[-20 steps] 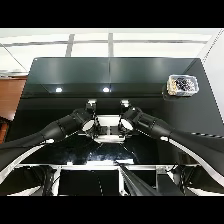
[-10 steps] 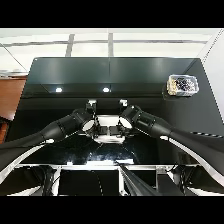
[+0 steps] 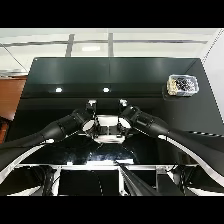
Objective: Fold the box and place the chain.
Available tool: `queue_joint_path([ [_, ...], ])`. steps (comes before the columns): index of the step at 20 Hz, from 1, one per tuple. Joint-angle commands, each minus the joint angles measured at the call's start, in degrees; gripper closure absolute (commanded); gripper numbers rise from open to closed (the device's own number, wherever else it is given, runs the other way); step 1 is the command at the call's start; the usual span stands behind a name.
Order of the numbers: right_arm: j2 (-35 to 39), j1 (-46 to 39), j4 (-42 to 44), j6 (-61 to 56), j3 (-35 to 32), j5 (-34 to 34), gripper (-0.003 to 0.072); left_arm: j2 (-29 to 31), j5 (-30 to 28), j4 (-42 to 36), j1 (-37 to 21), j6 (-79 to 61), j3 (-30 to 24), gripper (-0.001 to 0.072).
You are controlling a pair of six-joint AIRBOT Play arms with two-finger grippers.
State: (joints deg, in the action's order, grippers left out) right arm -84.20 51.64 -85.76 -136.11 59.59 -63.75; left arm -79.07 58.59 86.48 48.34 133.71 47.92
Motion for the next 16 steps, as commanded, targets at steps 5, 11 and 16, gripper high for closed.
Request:
queue_joint_path([
  [5,-0.5,0.0,-0.7,-2.9,0.0,0.1,0.0445,0.0,0.4,0.0,0.0,0.0,0.0,0.0677],
  [11,-0.9,0.0,-1.5,-4.7,0.0,-0.1,0.0446,0.0,0.4,0.0,0.0,0.0,0.0,0.0677],
  [16,-1.7,0.0,-1.3,-4.7,0.0,-0.1,0.0446,0.0,0.4,0.0,0.0,0.0,0.0,0.0677],
])
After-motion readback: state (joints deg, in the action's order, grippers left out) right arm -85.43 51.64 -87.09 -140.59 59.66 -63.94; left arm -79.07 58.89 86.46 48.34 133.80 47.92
